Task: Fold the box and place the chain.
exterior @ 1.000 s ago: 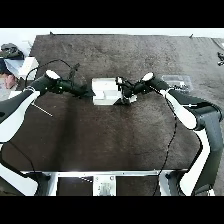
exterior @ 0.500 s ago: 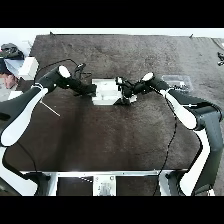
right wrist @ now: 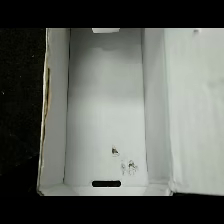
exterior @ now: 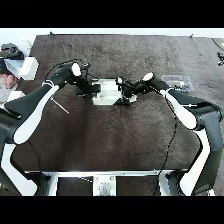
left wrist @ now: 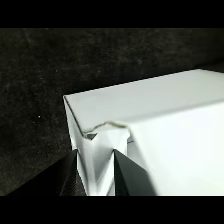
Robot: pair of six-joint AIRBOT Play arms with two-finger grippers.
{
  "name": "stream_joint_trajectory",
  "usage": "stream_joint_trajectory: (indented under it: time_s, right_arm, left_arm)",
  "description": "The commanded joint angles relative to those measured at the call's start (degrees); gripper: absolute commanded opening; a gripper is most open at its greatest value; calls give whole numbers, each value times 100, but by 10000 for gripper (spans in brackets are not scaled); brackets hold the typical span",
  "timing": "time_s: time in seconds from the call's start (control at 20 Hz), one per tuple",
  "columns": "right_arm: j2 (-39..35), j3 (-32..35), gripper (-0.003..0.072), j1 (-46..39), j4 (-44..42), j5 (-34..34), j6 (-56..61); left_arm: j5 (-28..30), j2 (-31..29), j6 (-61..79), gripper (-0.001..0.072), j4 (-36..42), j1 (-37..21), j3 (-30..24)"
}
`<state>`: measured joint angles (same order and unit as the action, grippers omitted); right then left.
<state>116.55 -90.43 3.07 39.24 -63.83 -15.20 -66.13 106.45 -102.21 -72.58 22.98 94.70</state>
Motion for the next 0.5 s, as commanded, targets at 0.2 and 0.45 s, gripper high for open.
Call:
stream_joint_trajectory:
  time_s: [0.2,0.45]
  right_arm:
    - [2,-2,268,7,0,-2,0]
    - [2,-2,268,7,0,0,0]
  left_arm:
    - [-981,629,-1027,243,-975,275,1062]
    - [-1375,1047,-1198,243,-1381,461,1738]
